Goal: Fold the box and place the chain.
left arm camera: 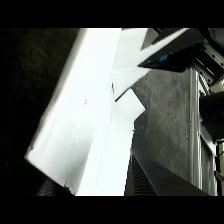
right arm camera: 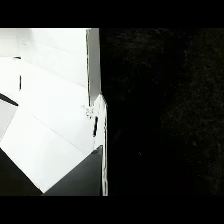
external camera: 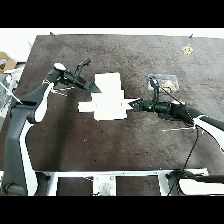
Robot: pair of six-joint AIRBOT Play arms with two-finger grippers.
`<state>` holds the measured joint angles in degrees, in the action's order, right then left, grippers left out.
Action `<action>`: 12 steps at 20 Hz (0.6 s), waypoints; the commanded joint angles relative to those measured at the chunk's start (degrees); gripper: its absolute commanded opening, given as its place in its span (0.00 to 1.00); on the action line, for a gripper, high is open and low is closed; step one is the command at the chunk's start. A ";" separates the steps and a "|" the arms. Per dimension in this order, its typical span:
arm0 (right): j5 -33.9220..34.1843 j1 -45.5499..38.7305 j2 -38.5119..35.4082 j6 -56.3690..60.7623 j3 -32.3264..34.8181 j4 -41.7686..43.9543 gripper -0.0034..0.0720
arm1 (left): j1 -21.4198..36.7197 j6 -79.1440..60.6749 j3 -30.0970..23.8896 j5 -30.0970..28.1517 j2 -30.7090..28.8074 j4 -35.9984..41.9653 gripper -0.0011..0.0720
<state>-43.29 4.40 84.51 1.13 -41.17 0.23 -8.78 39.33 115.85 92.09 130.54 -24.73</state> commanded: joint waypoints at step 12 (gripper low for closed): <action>-0.66 0.04 0.02 -0.11 -0.02 0.04 0.05 | -0.87 -6.88 0.20 1.44 0.44 -3.30 0.03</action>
